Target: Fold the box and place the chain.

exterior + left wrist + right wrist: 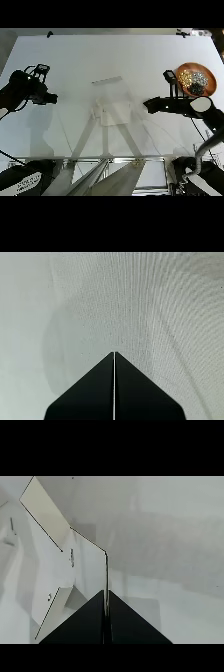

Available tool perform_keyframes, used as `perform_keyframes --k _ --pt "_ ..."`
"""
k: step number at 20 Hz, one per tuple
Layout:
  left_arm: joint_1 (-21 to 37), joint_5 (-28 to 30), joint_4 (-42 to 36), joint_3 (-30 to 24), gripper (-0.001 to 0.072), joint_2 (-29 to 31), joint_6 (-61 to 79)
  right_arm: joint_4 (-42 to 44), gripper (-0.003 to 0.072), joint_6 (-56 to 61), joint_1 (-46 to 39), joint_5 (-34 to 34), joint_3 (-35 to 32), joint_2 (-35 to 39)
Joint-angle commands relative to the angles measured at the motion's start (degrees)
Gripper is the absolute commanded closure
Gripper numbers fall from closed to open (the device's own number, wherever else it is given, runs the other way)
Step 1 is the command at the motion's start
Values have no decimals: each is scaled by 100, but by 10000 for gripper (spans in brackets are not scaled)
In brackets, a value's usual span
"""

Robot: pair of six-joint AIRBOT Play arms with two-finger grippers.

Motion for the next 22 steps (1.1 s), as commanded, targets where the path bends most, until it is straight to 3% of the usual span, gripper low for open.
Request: perform_keyframes --k 1,11,16,18,20,21,22 --pt "4 -85 -22 0 697 2 -17 24 676 350 555 -807 -337 4" --pt "4 -1309 -411 0 697 2 90 -162 675 540 691 -859 -367 4" --pt "4 -1434 -1130 0 697 2 533 -264 674 535 691 -804 -367 4" --pt "4 -1495 -2149 0 700 0 1714 -273 674 535 691 -802 -367 4" --pt "4 -1419 -4100 0 693 0 3722 -273 674 535 691 -796 -367 4" --pt "4 -1303 -5195 0 623 0 4791 -273 674 535 691 -780 -367 4" --pt "4 -1202 -5987 4 603 0 5466 -273 674 535 691 -756 -367 4"
